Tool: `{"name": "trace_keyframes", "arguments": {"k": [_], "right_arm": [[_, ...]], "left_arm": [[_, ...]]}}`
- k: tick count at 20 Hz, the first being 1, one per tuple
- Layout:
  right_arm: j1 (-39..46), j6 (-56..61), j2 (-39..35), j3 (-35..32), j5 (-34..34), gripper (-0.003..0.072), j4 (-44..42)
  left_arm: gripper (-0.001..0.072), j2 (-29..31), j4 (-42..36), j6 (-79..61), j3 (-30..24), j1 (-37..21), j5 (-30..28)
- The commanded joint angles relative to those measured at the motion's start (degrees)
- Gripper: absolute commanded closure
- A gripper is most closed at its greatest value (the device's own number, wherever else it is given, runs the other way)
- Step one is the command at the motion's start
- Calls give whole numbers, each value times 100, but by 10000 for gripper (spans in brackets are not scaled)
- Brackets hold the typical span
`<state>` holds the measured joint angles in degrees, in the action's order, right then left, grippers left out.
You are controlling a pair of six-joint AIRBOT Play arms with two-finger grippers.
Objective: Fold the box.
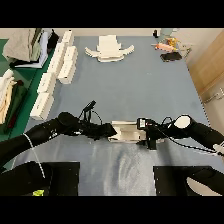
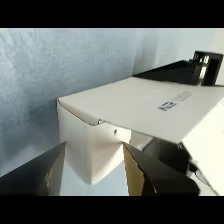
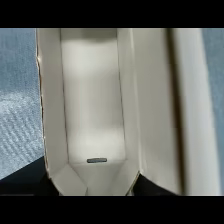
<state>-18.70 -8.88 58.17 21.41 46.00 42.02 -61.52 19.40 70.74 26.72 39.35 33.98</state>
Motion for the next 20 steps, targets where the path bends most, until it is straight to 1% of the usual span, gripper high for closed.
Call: {"name": "trace_keyframes", "arguments": {"k": [1, 2, 5, 8, 10, 13, 16, 18, 20], "right_arm": [[2, 0, -2, 2, 2, 177, 0], [2, 0, -2, 2, 2, 177, -2], [2, 0, -2, 2, 2, 177, 0], [2, 0, -2, 2, 2, 177, -2], [2, -2, -2, 2, 2, 177, -2], [2, 0, -2, 2, 2, 177, 0], [2, 0, -2, 2, 2, 177, -2], [2, 0, -2, 2, 2, 177, 0], [2, 0, -2, 2, 2, 177, 0]], "left_arm": [[199, -4, 175, 271, 59, 282, -575], [246, -4, 407, 492, 59, 369, -629], [245, -4, 1224, 1362, 66, 684, -855], [245, -4, 2317, 2387, 199, 962, -1005], [245, -4, 2981, 2957, 321, 1049, -999], [245, -13, 3563, 3530, 492, 1064, -973], [246, -144, 4124, 3934, 776, 1067, -605], [245, -328, 4684, 4411, 1051, 1069, -116], [245, -507, 5073, 4736, 1342, 1088, 417]]}}
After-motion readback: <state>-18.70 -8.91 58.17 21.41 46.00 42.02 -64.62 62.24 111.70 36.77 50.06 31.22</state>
